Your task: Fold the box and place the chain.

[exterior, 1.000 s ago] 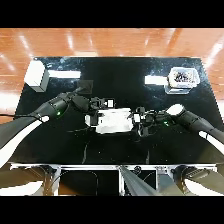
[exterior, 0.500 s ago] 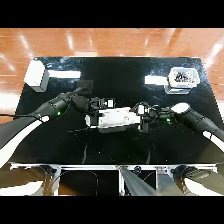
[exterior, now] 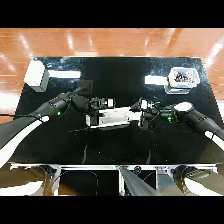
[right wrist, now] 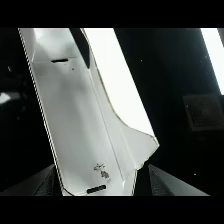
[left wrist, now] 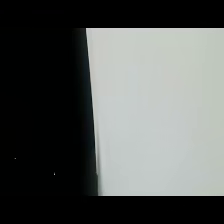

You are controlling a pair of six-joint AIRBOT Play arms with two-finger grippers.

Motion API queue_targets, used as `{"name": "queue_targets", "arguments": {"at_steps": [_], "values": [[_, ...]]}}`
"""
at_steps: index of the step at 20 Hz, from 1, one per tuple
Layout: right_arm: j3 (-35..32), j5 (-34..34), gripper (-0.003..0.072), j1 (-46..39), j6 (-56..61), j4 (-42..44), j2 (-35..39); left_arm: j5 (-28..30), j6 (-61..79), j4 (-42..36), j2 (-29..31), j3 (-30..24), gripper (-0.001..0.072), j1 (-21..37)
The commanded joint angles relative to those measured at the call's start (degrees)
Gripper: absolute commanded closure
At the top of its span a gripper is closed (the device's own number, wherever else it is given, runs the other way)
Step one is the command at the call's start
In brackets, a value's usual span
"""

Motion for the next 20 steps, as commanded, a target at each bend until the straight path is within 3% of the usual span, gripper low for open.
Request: {"name": "queue_targets", "arguments": {"at_steps": [1,8,15,20], "values": [[0.0,0.0,-0.0018,0.0,-0.2,1.0,-0.1,0.1,0.0,-0.2,0.0,0.0,0.0685,0.0],[0.0,3.3,-0.0018,0.3,-3.2,0.0,-2.9,-0.2,0.0,3.2,-0.1,0.2,0.0685,-4.1],[0.0,5.1,-0.0017,0.3,-2.4,-4.8,-4.1,0.3,0.0,3.5,-0.1,0.3,0.0685,-2.8],[0.0,-1.3,-0.0017,4.6,4.1,-10.1,-4.1,0.6,0.0,3.5,-0.1,0.3,0.0685,-2.8]]}}
